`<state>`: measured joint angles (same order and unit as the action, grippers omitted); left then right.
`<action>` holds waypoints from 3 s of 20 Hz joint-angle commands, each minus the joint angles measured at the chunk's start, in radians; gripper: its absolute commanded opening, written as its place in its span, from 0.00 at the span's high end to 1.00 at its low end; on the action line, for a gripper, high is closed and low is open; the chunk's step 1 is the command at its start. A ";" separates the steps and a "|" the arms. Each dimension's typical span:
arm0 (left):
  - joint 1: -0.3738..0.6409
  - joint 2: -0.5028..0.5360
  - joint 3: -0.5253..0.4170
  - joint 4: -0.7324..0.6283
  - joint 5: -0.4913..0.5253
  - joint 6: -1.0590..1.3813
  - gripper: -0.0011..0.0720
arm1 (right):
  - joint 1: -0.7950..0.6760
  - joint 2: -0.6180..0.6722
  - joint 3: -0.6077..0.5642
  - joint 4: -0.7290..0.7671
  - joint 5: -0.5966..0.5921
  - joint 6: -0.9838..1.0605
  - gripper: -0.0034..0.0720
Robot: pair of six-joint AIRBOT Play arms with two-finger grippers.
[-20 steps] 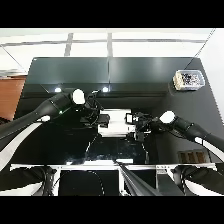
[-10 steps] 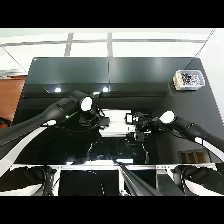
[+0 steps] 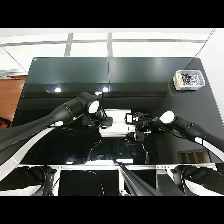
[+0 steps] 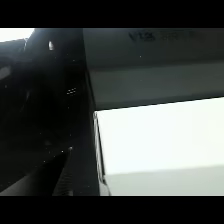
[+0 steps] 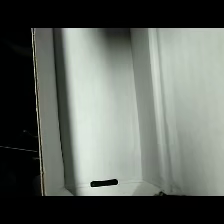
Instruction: Fold the box and place the chain.
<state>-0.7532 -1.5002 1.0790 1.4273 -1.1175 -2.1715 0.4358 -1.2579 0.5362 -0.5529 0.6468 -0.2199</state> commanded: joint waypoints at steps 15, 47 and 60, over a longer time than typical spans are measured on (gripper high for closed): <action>-0.040 -0.003 0.005 0.049 0.008 -0.141 0.64 | 0.000 0.000 0.000 0.000 0.001 0.000 0.70; -0.040 -0.003 0.005 0.056 0.010 -0.125 0.95 | -0.017 0.158 0.000 -0.145 0.083 0.115 0.81; -0.039 -0.003 0.004 0.053 0.013 -0.125 0.95 | 0.002 0.049 -0.001 0.070 0.066 0.131 0.82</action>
<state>-0.7925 -1.5028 1.0828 1.4807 -1.1080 -2.2959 0.4362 -1.1999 0.5354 -0.4984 0.7116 -0.0891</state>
